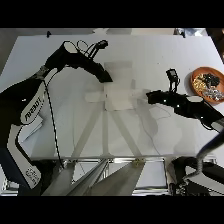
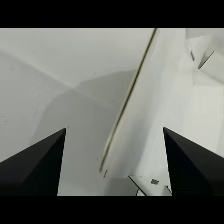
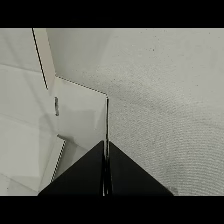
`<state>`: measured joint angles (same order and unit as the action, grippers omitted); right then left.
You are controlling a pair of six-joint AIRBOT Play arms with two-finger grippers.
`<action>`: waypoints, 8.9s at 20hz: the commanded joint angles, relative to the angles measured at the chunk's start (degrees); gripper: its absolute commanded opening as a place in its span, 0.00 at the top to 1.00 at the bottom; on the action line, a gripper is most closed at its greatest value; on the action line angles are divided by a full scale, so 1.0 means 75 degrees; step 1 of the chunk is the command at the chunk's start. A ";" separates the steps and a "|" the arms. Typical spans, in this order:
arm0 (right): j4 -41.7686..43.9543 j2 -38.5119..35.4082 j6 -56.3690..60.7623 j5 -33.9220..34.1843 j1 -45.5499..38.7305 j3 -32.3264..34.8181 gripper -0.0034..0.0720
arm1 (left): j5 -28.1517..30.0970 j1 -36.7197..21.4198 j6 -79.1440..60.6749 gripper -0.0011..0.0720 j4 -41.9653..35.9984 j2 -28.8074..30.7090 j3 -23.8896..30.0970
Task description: Fold the box and place the chain.
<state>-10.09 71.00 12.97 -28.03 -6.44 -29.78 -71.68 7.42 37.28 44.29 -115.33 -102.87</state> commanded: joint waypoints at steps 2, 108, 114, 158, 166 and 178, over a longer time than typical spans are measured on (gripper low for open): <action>0.0000 0.0006 0.0000 0.0000 0.0006 0.0003 0.94 | -0.0289 0.0032 -0.0210 0.12 0.0338 -0.0108 -0.0175; -0.0874 -0.2600 0.0006 0.0877 0.0000 -0.0006 0.38 | -0.1163 0.0393 -0.3427 0.98 0.0903 -0.0554 -0.0149; -0.1358 -0.2973 -0.1148 -0.0586 0.0000 -0.0082 0.41 | -0.1163 0.0393 -0.3427 0.97 0.0903 -0.0554 -0.0149; -0.3276 -0.2973 -0.2192 -0.2055 0.0000 -0.0085 0.29 | -0.1440 0.0388 -0.3174 0.97 0.1760 -0.0548 -0.0152; -0.3279 -0.2973 -0.2192 -0.2055 0.0000 -0.0087 0.29 | -0.1527 0.0385 -0.3051 0.97 0.1757 -0.0484 -0.0152; -0.3276 -0.2973 -0.2162 -0.2055 0.0000 -0.0085 0.29 | -0.1501 0.0391 -0.3080 0.97 0.1393 -0.0128 -0.0154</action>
<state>-34.65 48.75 -3.40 -43.44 -6.44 -30.37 -82.83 10.33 14.33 56.86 -116.49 -103.96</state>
